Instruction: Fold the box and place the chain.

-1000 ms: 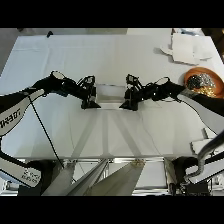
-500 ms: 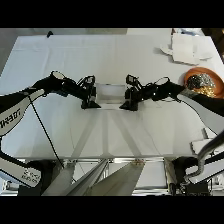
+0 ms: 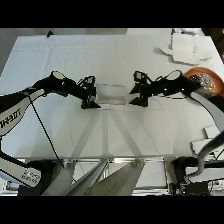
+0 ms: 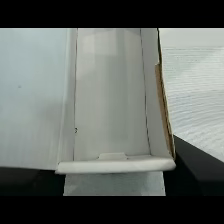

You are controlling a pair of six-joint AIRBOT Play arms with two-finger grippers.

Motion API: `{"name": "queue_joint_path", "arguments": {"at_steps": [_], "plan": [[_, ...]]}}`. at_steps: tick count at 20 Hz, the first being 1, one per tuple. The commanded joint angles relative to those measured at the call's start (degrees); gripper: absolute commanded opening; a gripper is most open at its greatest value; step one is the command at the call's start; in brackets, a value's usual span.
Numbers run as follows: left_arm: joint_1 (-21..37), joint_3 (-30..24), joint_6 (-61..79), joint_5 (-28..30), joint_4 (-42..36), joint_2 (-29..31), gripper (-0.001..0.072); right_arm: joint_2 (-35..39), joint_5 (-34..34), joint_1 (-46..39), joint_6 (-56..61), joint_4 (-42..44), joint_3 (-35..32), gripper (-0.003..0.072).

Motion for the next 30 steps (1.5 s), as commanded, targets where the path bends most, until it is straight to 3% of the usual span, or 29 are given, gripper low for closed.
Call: {"name": "queue_joint_path", "arguments": {"at_steps": [1,2,4,6,7,8,9,11,15,17,24,30], "plan": [[0.0,0.0,-0.1,0.0,-0.1,0.0,0.0320,4.3,1.8,-1.6,7.0,-11.6,0.0,0.0575],[0.0,0.0,-0.1,0.0,-0.1,0.0,0.0320,5.3,3.8,-1.5,8.7,-12.6,0.0,0.0569],[0.0,0.0,-0.1,0.0,-0.1,0.0,0.0320,7.3,9.8,-1.2,11.8,-10.3,0.0,0.0444],[0.0,0.0,-0.1,0.0,-0.1,0.0,0.0320,8.7,13.7,-0.6,14.7,-5.3,0.0,0.0396],[0.0,0.0,-0.1,0.0,-0.1,0.0,0.0320,9.0,14.8,0.0,16.5,-2.1,0.0,0.0301],[0.0,0.0,-0.1,0.0,-0.1,0.0,0.0320,9.1,15.7,0.7,17.2,1.2,0.0,0.0122],[0.0,0.0,-0.1,0.0,-0.1,0.0,0.0320,9.1,15.7,1.6,17.2,3.5,0.0,0.0014],[0.0,0.0,-0.1,0.0,-0.1,0.0,0.0320,9.1,11.3,3.7,18.1,5.2,0.0,0.0012],[0.0,0.0,-0.1,0.0,-0.1,0.0,0.0320,8.7,-5.7,6.0,25.2,7.9,0.0,0.0005],[0.0,0.0,-0.1,0.0,-0.1,0.0,0.0320,7.0,-10.3,5.9,26.7,12.1,0.0,0.0004],[0.0,0.0,-0.1,0.0,-0.1,0.0,0.0320,-4.3,-17.8,5.9,30.5,27.7,0.1,0.0005],[0.0,0.0,-0.1,0.0,-0.1,0.0,0.0320,-5.7,-16.0,5.9,31.2,25.4,0.1,0.0005]]}}
